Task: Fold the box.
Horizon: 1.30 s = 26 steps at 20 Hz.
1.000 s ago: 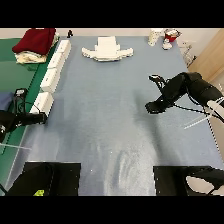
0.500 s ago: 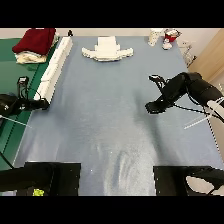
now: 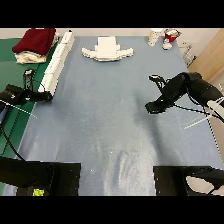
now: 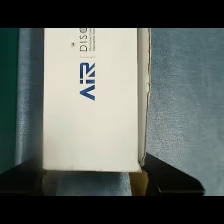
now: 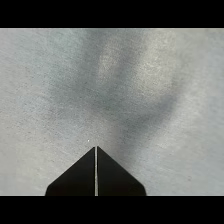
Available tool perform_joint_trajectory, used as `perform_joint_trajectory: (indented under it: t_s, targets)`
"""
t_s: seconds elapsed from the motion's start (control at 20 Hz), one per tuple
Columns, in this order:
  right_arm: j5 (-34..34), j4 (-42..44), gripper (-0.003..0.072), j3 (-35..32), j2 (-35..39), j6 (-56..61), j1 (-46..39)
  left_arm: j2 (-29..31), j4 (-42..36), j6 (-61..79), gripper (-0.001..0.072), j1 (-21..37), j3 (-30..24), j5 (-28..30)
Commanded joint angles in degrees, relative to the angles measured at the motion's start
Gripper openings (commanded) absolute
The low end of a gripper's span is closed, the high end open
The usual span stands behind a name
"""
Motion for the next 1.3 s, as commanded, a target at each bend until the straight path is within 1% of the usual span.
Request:
perform_joint_trajectory:
  t_s: [0.0,0.35,0.5,0.55,0.6,0.75,0.9,1.0,1.1,1.25]
  targets:
    - [0.0,0.0,0.0017,0.1,0.0,0.0,0.0,-0.8,-0.1,0.0,0.0369,-0.2,0.7,0.4]
    - [0.0,0.0,0.0018,0.1,0.0,0.0,0.0,-0.8,-0.2,-0.1,0.0368,-0.3,0.7,0.3]
    - [0.0,0.0,0.0018,0.1,0.0,0.0,0.0,-0.8,-0.3,-0.2,0.0371,-0.2,0.6,-0.8]
    - [0.0,0.0,0.0018,0.1,0.0,0.0,0.0,-0.8,0.0,-0.2,0.0466,-0.2,0.7,-0.8]
    - [0.0,0.0,0.0018,0.1,0.0,0.0,0.0,-0.8,0.1,-0.2,0.0711,-0.2,0.6,-0.6]
    - [0.0,0.0,0.0018,0.1,0.0,0.0,0.0,-0.8,0.5,-0.1,0.0709,-0.2,0.7,-0.7]
    - [0.0,0.0,0.0017,0.1,0.0,0.0,0.0,-0.2,4.1,-0.3,0.0709,-0.1,0.7,-1.3]
    - [0.0,0.0,0.0018,0.1,0.0,0.0,0.0,1.1,5.6,-0.5,0.0710,0.3,0.7,-4.7]
    - [0.0,0.0,0.0018,0.1,0.0,0.0,0.0,2.6,7.7,-2.6,0.0709,1.2,0.7,-9.3]
    - [0.0,0.0,0.0018,0.1,0.0,0.0,0.0,6.4,15.4,-9.7,0.0709,2.8,0.7,-15.9]
